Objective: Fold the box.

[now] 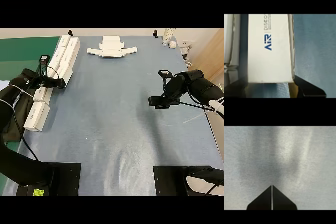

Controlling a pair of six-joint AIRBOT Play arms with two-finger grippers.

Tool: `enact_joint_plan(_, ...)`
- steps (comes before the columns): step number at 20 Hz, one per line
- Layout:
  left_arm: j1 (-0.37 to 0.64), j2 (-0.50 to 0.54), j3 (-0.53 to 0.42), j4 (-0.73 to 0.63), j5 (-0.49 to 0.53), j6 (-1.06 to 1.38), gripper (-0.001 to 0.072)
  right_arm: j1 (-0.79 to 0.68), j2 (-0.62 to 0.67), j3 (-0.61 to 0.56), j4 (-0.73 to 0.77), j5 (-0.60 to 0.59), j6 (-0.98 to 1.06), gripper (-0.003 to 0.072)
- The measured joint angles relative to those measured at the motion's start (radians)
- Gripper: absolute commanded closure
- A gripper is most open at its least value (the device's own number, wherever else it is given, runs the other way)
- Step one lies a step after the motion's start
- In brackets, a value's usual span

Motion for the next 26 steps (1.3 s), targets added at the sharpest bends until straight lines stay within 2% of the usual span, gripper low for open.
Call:
enact_joint_plan(5, -0.014, -0.074, 0.067, -0.001, 0.028, -0.002, 0.0241, 0.000, 0.000, 0.000, 0.000, 0.000, 0.000, 0.0660)
enact_joint_plan(16, -0.019, -0.103, 0.084, -0.002, 0.060, -0.002, 0.0240, 0.000, 0.000, 0.000, 0.000, 0.000, 0.000, 0.0660)
enact_joint_plan(17, -0.019, -0.103, 0.084, -0.002, 0.060, -0.002, 0.0193, 0.000, 0.000, 0.000, 0.000, 0.000, 0.000, 0.0660)
enact_joint_plan(18, -0.019, -0.103, 0.084, -0.002, 0.061, -0.002, 0.0017, 0.000, 0.000, 0.000, 0.000, 0.000, 0.000, 0.0660)
enact_joint_plan(26, -0.018, -0.102, 0.085, -0.002, 0.055, -0.003, 0.0016, 0.000, 0.000, 0.000, 0.000, 0.000, 0.000, 0.0660)
